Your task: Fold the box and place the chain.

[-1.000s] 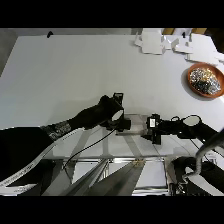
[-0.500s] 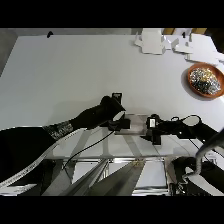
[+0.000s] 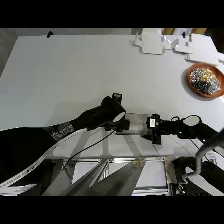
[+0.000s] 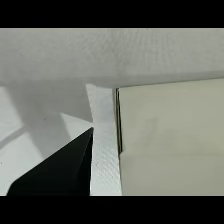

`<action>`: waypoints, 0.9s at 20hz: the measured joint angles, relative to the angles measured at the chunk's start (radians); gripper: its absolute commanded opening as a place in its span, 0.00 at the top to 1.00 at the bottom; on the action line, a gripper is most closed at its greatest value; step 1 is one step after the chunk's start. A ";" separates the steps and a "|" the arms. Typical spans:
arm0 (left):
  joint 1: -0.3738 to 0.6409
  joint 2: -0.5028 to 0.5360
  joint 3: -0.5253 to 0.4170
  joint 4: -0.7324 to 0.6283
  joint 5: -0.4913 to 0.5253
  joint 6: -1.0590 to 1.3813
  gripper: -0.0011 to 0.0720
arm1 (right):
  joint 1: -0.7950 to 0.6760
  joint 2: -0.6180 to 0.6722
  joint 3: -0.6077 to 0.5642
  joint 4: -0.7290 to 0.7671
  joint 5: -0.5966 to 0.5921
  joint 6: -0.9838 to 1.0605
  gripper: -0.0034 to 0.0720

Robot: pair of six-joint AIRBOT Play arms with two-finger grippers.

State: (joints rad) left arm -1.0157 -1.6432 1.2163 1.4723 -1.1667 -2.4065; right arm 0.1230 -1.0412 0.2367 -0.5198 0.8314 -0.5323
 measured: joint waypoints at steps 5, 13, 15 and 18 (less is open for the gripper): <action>-0.006 -0.002 0.000 0.017 0.006 -0.002 0.80 | 0.000 0.000 0.000 0.002 0.003 0.000 0.21; -0.018 -0.011 0.001 0.017 0.013 -0.007 0.98 | 0.000 0.000 0.000 -0.001 0.008 0.001 0.21; -0.019 -0.011 0.001 0.016 0.012 -0.005 0.89 | 0.000 0.000 0.000 -0.001 0.007 0.001 0.21; -0.018 -0.008 0.001 0.006 0.000 0.002 0.84 | 0.000 0.000 0.000 0.001 0.000 0.000 0.21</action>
State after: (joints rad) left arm -1.0332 -1.6516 1.2171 1.4780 -1.1671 -2.4050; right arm 0.1230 -1.0412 0.2367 -0.5186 0.8310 -0.5327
